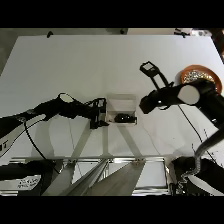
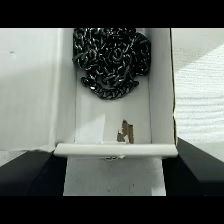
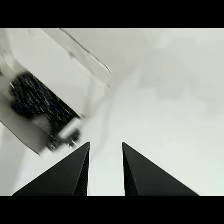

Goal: Fold the box and place the chain.

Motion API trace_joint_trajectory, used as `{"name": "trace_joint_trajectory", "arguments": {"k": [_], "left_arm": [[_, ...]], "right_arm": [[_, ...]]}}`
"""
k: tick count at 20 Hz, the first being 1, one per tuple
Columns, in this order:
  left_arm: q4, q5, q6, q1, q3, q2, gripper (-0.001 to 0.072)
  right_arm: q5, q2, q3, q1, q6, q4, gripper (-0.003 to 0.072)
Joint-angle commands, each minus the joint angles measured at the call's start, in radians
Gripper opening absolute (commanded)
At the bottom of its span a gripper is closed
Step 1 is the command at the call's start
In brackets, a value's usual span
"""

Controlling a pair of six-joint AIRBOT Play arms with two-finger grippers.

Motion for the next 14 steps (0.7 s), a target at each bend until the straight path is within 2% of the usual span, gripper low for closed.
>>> {"name": "trace_joint_trajectory", "arguments": {"k": [1,2,3,5,7,11,14], "left_arm": [[0.000,0.000,0.000,0.000,0.000,0.000,0.0274],[0.000,0.000,0.000,0.000,0.000,0.000,0.0274],[0.000,0.000,0.000,0.000,0.000,0.000,0.0274],[0.000,0.000,0.000,0.000,0.000,0.000,0.0274],[0.000,0.000,0.000,0.000,0.000,0.000,0.0274],[0.000,0.000,0.000,0.000,0.000,0.000,0.0274],[0.000,0.000,0.000,0.000,0.000,0.000,0.0274]], "right_arm": [[0.090,0.037,-0.086,-0.130,-0.686,0.176,0.0223],[0.050,0.032,-0.142,-0.143,-0.826,0.223,0.0229],[0.001,0.023,-0.197,-0.147,-0.921,0.239,0.0271],[-0.076,-0.012,-0.277,-0.140,-1.004,0.243,0.0375],[-0.162,-0.043,-0.322,-0.106,-1.038,0.256,0.0419],[-0.298,-0.127,-0.325,-0.004,-1.036,0.272,0.0398],[-0.339,-0.178,-0.325,0.030,-1.036,0.272,0.0398]]}}
